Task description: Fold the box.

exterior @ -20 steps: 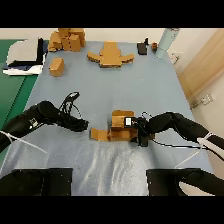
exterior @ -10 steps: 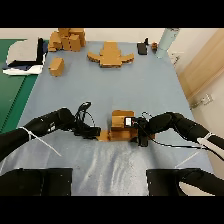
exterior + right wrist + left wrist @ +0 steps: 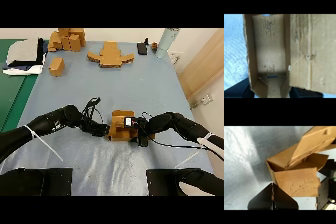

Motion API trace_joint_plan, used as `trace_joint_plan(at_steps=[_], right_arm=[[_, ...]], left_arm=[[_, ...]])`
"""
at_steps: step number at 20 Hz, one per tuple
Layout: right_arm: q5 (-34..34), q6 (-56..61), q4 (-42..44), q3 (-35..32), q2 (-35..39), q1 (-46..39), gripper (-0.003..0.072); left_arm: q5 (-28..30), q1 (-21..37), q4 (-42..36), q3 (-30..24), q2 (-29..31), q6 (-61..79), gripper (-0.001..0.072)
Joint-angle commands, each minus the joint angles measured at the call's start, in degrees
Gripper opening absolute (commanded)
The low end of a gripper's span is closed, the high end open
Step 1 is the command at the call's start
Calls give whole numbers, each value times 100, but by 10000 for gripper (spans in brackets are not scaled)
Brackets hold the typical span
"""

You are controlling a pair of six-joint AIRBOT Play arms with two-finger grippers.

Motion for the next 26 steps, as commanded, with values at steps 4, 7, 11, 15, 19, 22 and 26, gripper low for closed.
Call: trace_joint_plan(at_steps=[4, 7, 11, 15, 19, 22, 26], right_arm=[[2, 2, 2, 4, 0, 2, 505], [2, 2, 2, 4, 0, 2, 505], [4, 2, 2, 4, 0, 2, 505], [4, 2, 2, 4, 0, 2, 505], [4, 2, 0, 4, 0, 2, 505], [4, 2, 2, 4, 0, 2, 505], [4, 2, 0, 4, 2, 2, 505]], left_arm=[[17, -33, 74, 192, -131, -46, 289], [-120, 13, 308, 249, -133, -197, 290], [-728, 181, 839, 625, -133, -527, 306], [-743, 173, 811, 817, -133, -538, 320], [-841, 107, 503, 822, -133, -315, 320], [-713, -33, 509, 822, -146, -286, 496], [-669, -46, 446, 822, -264, -343, 497]])
